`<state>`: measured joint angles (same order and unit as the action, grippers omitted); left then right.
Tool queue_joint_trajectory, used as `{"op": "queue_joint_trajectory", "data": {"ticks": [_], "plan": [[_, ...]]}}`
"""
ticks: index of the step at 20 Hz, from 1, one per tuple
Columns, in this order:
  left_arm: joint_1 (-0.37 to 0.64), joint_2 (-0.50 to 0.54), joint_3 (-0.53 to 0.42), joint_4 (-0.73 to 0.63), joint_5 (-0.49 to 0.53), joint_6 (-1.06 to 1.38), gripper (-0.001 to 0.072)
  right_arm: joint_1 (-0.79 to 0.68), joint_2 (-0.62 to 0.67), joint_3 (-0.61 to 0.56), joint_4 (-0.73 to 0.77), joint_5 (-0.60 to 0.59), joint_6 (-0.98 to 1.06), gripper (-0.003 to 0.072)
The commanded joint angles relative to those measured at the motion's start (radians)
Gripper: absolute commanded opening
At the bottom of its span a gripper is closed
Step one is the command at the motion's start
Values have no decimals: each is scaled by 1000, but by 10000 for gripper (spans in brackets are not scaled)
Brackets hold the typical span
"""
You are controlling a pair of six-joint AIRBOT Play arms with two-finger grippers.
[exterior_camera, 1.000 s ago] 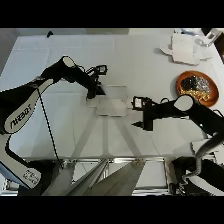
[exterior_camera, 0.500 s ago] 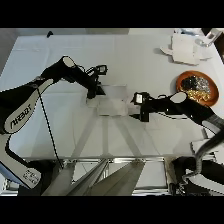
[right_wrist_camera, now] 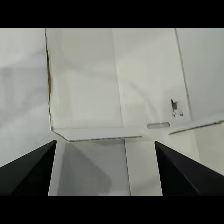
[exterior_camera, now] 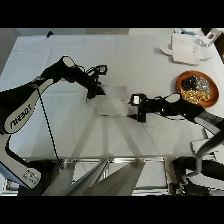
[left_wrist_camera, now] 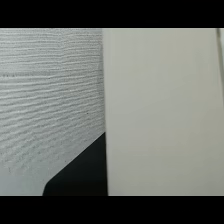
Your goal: Fold the box and place the chain.
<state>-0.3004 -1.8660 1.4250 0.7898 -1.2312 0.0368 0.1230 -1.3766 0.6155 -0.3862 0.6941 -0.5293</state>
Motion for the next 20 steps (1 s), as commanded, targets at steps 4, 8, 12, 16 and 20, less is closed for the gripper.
{"op": "queue_joint_trajectory", "data": {"ticks": [4, 8, 12, 16, 20], "plan": [[0, 0, 0, 0, 0, 0, 8, 15, -10, -1, 122, -63, 121, 696], [0, -1, 0, 0, 0, 0, 8, 15, -10, -1, 125, -108, 193, 696], [0, 0, 0, 0, 0, 0, 8, 14, -10, 2, 150, -108, 225, 696], [0, 0, 0, 0, 0, 0, 8, -3, -10, 36, 67, -70, 287, 696], [0, 0, 0, 0, 0, 0, 8, -17, -11, 89, -31, -55, 348, 695]]}}
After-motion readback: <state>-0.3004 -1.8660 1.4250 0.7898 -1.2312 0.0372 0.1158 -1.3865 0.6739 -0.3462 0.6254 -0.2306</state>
